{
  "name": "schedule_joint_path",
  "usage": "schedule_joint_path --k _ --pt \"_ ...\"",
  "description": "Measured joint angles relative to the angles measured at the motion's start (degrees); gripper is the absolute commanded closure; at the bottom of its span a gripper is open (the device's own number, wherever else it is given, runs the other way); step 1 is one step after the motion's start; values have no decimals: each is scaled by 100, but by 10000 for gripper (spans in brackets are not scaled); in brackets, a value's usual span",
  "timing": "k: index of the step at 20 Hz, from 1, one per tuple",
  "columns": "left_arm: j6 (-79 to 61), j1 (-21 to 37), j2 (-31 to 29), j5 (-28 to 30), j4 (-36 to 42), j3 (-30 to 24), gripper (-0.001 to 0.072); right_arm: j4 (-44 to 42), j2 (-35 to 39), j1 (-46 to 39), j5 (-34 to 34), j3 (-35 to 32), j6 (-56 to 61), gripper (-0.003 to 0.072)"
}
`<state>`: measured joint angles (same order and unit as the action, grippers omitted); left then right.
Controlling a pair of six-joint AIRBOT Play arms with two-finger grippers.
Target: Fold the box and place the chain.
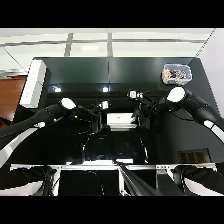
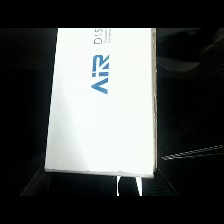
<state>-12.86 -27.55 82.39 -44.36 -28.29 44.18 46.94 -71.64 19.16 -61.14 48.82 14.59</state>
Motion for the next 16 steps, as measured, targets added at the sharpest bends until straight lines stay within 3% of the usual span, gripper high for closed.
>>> schedule_joint_path --k 4,7,8,9,12,16 --pt "9 0 0 0 0 0 94 7 162 -33 -76 46 455 370" --pt "9 0 0 0 0 0 94 0 339 -170 -216 79 1635 399" --pt "9 0 0 0 0 0 95 -55 369 -212 -330 66 2059 605" --pt "7 0 0 2 0 0 95 -184 391 -236 -422 15 2487 668" --pt "7 0 0 2 0 0 94 -997 380 -216 -398 -256 3222 668" --pt "4 0 0 2 2 0 94 -1926 109 -63 350 -507 3694 668"
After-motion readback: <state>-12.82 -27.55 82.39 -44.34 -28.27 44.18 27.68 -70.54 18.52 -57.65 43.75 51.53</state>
